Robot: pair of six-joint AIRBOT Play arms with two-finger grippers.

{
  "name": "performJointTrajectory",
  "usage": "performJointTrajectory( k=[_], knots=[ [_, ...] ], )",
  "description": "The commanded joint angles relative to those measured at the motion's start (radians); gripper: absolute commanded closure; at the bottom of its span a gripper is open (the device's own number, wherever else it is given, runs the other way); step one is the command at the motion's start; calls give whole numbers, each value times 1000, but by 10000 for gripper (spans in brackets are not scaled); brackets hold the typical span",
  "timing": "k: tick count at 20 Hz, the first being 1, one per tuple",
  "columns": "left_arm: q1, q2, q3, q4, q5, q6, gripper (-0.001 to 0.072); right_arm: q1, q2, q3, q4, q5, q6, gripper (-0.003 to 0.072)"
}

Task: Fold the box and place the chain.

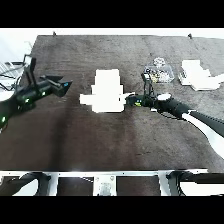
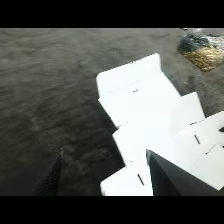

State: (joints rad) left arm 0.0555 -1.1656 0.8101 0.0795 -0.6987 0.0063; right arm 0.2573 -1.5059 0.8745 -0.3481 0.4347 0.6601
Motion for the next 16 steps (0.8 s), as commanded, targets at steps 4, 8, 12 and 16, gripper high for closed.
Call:
performJointTrajectory(
  k=[4,8,12,16],
  knots=[
    [-77,-378,464,399,-153,-383,126,1,0,-1,0,-1,-11,678],
    [-136,-579,763,569,-279,-612,126,1,0,-1,-1,-1,-11,678],
    [-136,-779,1013,576,-533,-750,126,1,-1,-1,-3,0,-11,677],
    [-136,-892,1128,584,-566,-811,126,1,-1,-1,-3,0,-11,677]
  ],
)
